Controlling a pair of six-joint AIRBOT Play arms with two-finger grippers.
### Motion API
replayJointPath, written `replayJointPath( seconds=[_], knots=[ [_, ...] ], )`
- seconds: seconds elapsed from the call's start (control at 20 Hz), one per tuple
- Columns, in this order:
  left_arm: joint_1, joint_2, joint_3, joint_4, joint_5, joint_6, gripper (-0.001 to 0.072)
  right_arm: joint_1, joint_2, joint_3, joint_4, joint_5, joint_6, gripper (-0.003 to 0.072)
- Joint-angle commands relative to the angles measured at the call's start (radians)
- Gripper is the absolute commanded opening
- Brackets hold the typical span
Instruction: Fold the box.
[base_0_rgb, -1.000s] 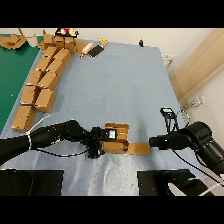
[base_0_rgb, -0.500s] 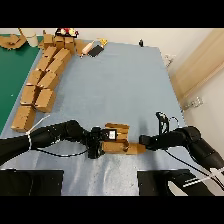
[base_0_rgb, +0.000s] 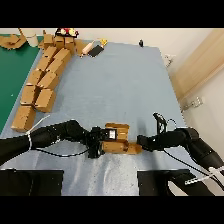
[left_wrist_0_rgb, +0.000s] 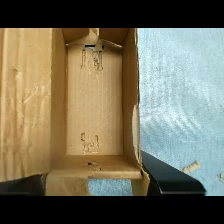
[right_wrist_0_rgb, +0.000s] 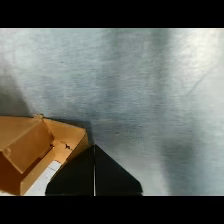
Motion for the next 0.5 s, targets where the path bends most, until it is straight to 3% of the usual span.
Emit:
replayJointPath(
  seconds=[0.0,0.35,0.45],
  knots=[
    [0.000,0.000,0.000,0.000,0.000,0.000,0.0509,0.000,0.002,-0.005,0.137,0.007,-0.056,0.0001],
    [0.000,0.000,0.000,0.000,0.000,0.000,0.0510,0.011,0.052,-0.003,0.238,-0.003,-0.084,0.0014],
    [0.000,0.000,0.000,0.000,0.000,0.000,0.0510,0.011,0.085,-0.003,0.237,-0.005,-0.084,0.0139]
  ],
)
